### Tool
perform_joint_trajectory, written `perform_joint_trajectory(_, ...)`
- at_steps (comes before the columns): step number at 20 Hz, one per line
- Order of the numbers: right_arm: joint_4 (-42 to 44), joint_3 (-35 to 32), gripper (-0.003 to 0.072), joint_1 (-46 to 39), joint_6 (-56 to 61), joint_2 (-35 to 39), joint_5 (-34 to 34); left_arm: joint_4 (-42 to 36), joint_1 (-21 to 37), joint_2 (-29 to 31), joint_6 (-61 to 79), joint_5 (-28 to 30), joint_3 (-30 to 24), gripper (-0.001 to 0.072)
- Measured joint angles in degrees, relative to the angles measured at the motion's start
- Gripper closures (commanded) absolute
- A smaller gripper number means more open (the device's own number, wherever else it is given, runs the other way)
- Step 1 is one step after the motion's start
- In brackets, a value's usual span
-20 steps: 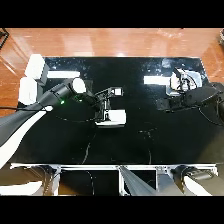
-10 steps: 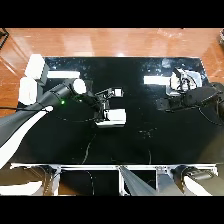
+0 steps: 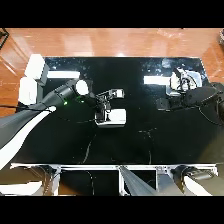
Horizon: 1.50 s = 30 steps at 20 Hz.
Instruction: Fold the box and place the chain.
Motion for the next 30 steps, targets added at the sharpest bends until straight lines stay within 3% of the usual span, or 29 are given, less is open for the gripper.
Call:
perform_joint_trajectory(5,0.00,0.00,0.0667,0.00,-0.17,0.00,0.00,6.62,0.09,0.61,-10.36,-7.85,2.73,0.0694)
perform_joint_trajectory(9,0.00,0.00,0.0667,0.00,-0.79,0.00,-1.01,13.86,4.55,6.84,-22.69,-15.28,3.89,0.0694)
perform_joint_trajectory(12,0.02,0.00,0.0667,0.00,-1.31,0.00,-1.75,16.74,13.16,14.86,-29.20,-19.74,1.90,0.0694)
perform_joint_trajectory(16,0.11,0.00,0.0667,0.02,-1.86,0.00,-1.81,18.08,31.85,25.68,-33.55,-22.40,-5.38,0.0693)
perform_joint_trajectory(19,0.22,0.00,0.0667,0.07,-2.36,0.00,-1.03,18.32,48.50,29.68,-36.24,-20.72,-10.95,0.0693)
perform_joint_trajectory(22,0.24,0.00,0.0667,0.07,-2.78,0.00,0.50,18.36,60.65,30.23,-39.23,-17.57,-14.47,0.0692)
perform_joint_trajectory(25,0.26,-0.02,0.0667,0.07,-2.91,0.00,1.66,18.25,66.49,29.11,-38.34,-13.25,-15.80,0.0692)
perform_joint_trajectory(30,0.26,0.00,0.0667,0.07,-2.95,0.00,2.40,24.24,69.35,26.86,-37.38,-2.91,-16.44,0.0689)
